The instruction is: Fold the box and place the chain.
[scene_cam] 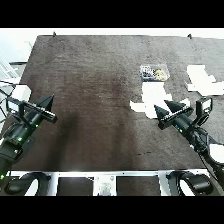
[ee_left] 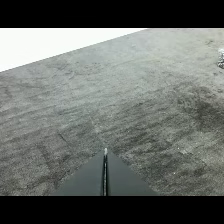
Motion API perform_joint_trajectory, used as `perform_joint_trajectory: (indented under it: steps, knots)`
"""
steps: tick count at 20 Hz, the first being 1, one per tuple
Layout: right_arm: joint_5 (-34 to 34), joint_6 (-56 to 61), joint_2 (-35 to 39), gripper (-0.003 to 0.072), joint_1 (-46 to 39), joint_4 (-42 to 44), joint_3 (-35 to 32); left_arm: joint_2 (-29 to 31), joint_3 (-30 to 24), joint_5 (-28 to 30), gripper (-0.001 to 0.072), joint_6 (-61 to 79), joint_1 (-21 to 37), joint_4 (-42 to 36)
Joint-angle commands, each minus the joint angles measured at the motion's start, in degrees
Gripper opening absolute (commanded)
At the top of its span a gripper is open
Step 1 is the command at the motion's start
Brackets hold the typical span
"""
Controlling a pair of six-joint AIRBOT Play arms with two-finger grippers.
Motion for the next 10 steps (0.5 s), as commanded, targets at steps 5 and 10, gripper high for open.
perform_joint_trajectory:
  steps: [5,10]
  knots:
    - [-0.13,0.07,0.07,0.0503,0.00,0.28,-0.13,0.04,-0.02,0.02,0.0021,0.04,0.00,0.04]
    - [-12.46,0.31,-0.61,0.0500,-1.97,0.68,3.08,0.04,-0.02,0.02,0.0021,0.07,-0.02,0.07]
